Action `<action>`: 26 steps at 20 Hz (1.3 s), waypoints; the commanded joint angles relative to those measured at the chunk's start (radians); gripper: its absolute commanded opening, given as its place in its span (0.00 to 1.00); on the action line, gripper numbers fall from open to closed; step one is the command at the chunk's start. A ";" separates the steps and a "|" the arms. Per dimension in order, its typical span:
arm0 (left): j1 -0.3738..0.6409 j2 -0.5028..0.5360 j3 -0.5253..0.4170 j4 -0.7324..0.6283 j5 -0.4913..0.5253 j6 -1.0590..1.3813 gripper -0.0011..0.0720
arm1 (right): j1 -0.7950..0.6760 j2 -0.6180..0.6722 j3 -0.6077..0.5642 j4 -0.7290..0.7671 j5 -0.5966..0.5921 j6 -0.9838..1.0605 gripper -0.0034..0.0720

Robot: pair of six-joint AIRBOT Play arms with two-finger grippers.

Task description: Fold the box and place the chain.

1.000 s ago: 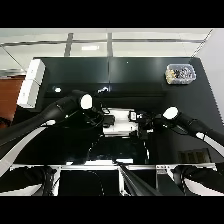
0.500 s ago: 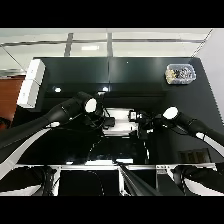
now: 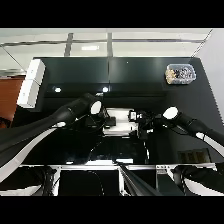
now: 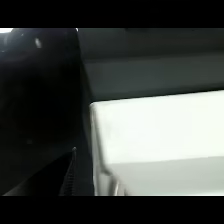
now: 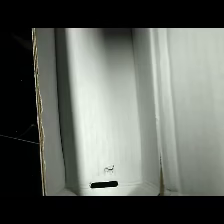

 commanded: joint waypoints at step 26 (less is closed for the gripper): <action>-0.053 -0.061 0.074 0.087 -0.068 -0.135 0.05 | 0.000 0.000 0.001 0.000 0.001 0.000 0.32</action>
